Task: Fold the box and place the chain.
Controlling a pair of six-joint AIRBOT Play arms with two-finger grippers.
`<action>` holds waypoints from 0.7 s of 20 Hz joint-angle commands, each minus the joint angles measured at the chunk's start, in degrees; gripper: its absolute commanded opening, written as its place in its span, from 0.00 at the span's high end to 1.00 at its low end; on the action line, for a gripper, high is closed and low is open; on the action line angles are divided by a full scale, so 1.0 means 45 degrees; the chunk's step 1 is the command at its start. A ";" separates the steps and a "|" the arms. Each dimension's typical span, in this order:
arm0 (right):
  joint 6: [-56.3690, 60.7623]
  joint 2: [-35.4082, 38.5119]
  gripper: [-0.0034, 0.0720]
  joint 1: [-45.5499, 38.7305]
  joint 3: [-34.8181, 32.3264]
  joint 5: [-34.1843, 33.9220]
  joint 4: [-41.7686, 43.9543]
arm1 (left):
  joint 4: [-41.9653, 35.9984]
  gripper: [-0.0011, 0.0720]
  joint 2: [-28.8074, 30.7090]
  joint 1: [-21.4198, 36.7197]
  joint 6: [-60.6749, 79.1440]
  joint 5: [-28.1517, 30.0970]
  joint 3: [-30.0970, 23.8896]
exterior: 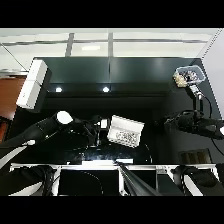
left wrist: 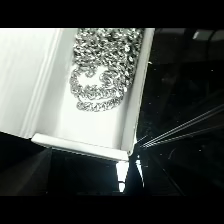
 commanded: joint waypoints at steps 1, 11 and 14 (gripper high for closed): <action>0.0000 0.0010 0.18 -0.0005 0.0010 0.0000 0.0005 | -0.0039 0.02 -0.0010 -0.0369 0.0340 -0.0466 0.0010; 0.0000 0.0010 0.18 -0.0005 0.0010 0.0005 0.0005 | -0.0019 0.02 0.0005 -0.1156 -0.1161 -0.0622 0.0010; 0.0000 0.0010 0.18 -0.0005 0.0010 0.0000 0.0005 | -0.0034 0.02 -0.0010 -0.0729 -0.1486 -0.0107 0.0010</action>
